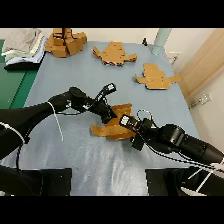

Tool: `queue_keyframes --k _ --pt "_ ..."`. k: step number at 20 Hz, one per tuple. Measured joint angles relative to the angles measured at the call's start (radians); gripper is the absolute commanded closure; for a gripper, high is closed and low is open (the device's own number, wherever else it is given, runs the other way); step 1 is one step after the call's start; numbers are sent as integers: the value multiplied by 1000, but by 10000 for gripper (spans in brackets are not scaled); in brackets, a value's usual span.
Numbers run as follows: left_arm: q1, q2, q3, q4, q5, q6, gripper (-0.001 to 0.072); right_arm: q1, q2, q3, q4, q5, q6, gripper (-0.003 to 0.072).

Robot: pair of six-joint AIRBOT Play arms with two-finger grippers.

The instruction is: Fold the box.

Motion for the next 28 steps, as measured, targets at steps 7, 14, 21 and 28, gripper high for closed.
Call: queue_keyframes --k 7,14,21,28 --pt "5 -8 3 7 -88 24 696 0 0 0 19 29 -2 170" --pt "6 -14 37 11 -140 43 696 0 0 0 51 38 -2 169" --pt "0 -47 43 3 -176 55 696 0 -1 0 56 41 -2 170" --pt "-2 -53 44 3 -146 60 696 0 -1 0 55 58 -2 63"
